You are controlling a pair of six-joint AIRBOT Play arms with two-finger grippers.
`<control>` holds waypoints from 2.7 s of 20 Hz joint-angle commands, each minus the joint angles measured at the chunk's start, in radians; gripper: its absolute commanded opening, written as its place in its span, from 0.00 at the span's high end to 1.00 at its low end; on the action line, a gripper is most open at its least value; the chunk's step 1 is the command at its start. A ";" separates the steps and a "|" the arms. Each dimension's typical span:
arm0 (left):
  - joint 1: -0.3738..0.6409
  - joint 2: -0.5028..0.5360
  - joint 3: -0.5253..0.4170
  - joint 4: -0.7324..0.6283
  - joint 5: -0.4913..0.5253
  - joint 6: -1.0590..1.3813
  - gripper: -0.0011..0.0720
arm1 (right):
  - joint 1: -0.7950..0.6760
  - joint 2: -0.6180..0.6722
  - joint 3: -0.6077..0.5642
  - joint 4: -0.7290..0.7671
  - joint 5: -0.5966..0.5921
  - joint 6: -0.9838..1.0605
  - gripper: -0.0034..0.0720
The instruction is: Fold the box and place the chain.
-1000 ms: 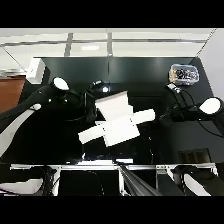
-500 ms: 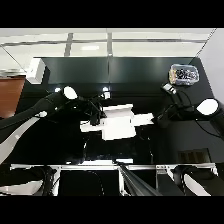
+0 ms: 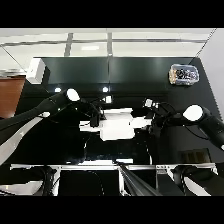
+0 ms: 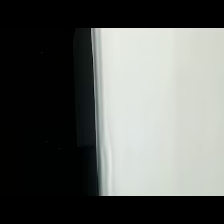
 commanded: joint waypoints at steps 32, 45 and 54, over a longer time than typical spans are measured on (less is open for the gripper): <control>-0.001 -0.006 0.001 0.013 -0.016 0.001 0.95 | 0.202 -0.089 0.020 0.138 -0.250 -0.335 0.17; -0.001 -0.006 0.013 0.014 -0.039 0.001 0.95 | 0.091 -0.169 0.020 0.390 -0.211 -0.549 0.17; -0.001 -0.006 0.027 0.028 -0.036 0.001 0.95 | 0.104 -0.200 0.016 0.465 -0.130 -0.618 0.17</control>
